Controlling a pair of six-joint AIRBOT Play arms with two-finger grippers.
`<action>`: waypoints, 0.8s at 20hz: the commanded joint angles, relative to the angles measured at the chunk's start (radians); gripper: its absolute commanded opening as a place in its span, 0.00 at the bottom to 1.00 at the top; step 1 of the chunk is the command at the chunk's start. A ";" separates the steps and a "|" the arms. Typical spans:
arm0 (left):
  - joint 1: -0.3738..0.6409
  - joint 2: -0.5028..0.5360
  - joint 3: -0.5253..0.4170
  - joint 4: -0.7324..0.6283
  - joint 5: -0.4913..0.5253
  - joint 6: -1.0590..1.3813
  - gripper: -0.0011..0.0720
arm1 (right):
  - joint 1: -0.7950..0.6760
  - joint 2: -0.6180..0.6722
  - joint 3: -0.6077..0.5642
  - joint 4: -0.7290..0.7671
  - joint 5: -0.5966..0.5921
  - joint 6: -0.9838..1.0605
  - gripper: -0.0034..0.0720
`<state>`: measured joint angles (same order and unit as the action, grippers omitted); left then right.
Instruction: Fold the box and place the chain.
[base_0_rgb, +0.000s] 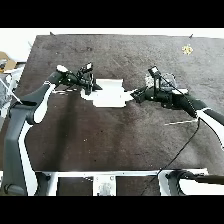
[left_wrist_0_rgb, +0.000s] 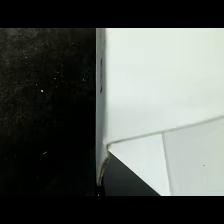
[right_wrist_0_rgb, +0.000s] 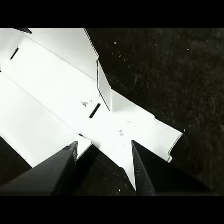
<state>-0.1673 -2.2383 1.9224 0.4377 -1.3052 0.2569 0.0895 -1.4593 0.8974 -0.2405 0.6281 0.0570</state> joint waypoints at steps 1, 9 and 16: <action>0.001 0.000 -0.034 0.006 0.026 0.014 0.02 | 0.000 -0.003 0.025 -0.003 0.020 -0.043 0.58; 0.001 -0.001 -0.057 0.050 -0.015 -0.014 0.03 | 0.001 -0.012 0.034 -0.056 0.031 -0.114 0.82; 0.001 -0.001 -0.057 0.051 -0.012 -0.013 0.03 | 0.010 -0.012 0.039 -0.105 0.158 -0.341 0.92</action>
<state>-0.1665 -2.2383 1.8660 0.4774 -1.3140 0.2459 0.0917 -1.4708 0.9340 -0.3218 0.7307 -0.1757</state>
